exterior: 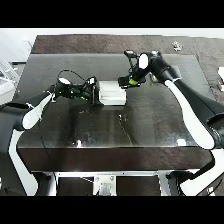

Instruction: Fold the box and place the chain.

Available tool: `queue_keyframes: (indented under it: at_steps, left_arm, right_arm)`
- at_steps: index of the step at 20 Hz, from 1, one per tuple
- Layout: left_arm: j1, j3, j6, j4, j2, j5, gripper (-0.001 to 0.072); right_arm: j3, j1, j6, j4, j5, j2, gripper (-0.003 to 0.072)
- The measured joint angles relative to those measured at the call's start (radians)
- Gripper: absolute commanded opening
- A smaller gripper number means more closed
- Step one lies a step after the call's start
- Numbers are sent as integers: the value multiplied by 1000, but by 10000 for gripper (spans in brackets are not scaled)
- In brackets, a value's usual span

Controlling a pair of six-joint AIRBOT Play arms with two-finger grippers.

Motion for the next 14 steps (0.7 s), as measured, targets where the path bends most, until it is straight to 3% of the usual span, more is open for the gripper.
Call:
queue_keyframes:
  at_steps: [3, 5, 8, 14]
  left_arm:
    - [0, 0, 0, 0, 0, 0, 352]
    - [0, 0, 0, -1, 0, 0, 352]
    - [0, 0, 0, -1, 0, 0, 352]
    - [0, 0, -1, -1, 0, 0, 352]
  right_arm:
    - [2, -32, -29, -82, 2, 61, 478]
    - [2, -70, -42, -149, 0, 85, 537]
    - [-2, -157, -58, -211, -57, 95, 537]
    - [-5, -336, -167, -167, -231, 23, 537]
